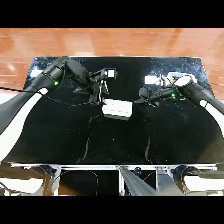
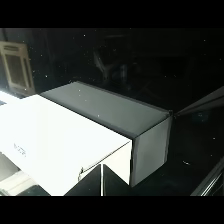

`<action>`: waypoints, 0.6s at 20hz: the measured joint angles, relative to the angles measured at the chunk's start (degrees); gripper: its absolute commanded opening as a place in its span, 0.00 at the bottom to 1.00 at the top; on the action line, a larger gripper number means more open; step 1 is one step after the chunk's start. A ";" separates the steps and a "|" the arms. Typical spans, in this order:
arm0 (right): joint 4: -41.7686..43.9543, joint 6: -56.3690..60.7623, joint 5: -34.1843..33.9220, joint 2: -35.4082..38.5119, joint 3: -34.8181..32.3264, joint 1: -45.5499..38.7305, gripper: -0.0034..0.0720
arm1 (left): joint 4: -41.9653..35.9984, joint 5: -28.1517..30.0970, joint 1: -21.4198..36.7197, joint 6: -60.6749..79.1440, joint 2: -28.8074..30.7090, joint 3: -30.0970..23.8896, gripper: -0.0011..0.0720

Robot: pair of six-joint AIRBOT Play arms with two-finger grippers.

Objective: Fold the box and place the chain.

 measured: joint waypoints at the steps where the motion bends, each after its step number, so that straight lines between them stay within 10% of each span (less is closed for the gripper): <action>1: 0.00 -0.15 -0.22 0.00 0.00 0.00 0.09 | 0.37 -0.09 -0.20 0.44 -0.52 0.02 0.88; 12: -0.04 -1.42 -1.33 0.00 0.00 0.00 0.09 | -0.28 0.35 -0.72 1.70 -3.41 0.04 0.88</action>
